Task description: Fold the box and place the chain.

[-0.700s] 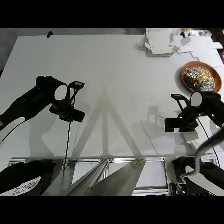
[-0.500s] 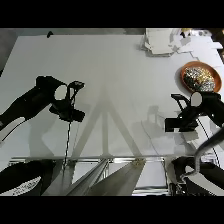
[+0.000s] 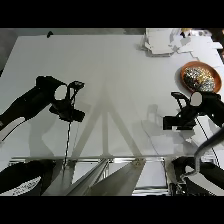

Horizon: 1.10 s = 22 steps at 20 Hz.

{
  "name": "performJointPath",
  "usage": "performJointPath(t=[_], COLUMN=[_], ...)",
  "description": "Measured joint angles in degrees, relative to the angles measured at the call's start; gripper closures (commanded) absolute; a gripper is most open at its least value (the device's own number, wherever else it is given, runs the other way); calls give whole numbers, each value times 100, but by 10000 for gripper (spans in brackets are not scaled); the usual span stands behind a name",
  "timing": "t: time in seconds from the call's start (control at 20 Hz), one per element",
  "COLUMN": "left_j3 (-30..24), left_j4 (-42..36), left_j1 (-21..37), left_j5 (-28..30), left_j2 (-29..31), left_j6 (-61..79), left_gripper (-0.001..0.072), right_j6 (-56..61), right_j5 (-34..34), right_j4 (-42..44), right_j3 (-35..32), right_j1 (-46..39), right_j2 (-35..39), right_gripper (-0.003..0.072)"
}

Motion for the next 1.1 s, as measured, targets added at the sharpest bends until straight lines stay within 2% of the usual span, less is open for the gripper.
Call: performJointPath(t=[0.2,0.35,0.45,0.5,0.6,0.65,0.7,0.75,0.8,1.1], left_j3=[0,0,0,0,0,0,0,0,0,0], left_j4=[0,0,0,0,0,0,0,0,0,0], left_j1=[0,0,0,0,0,0,0,0,0,0], left_j5=[0,0,0,0,0,0,0,0,0,0], left_j2=[0,0,0,0,0,0,0,0,0,0], left_j6=[-2,-2,-2,0,-2,0,-2,-2,-2,-2], left_gripper=[699,699,699,699,699,699,699,699,699,699], right_j6=[85,105,57,-7,-144,-216,-313,-358,-433,-610], right_j5=[179,636,944,1069,1231,1283,1300,1303,1294,1248], right_j4=[179,68,-337,-640,-1445,-1853,-2199,-2439,-2647,-2999], right_j3=[452,1193,1742,1993,2328,2430,2507,2562,2603,2691], right_j1=[0,0,0,-2,-20,-63,-168,-321,-549,-2319], right_j2=[0,0,0,0,0,-2,-13,-28,-57,-496], right_gripper=[31,29,51,99,372,369,310,172,108,109])
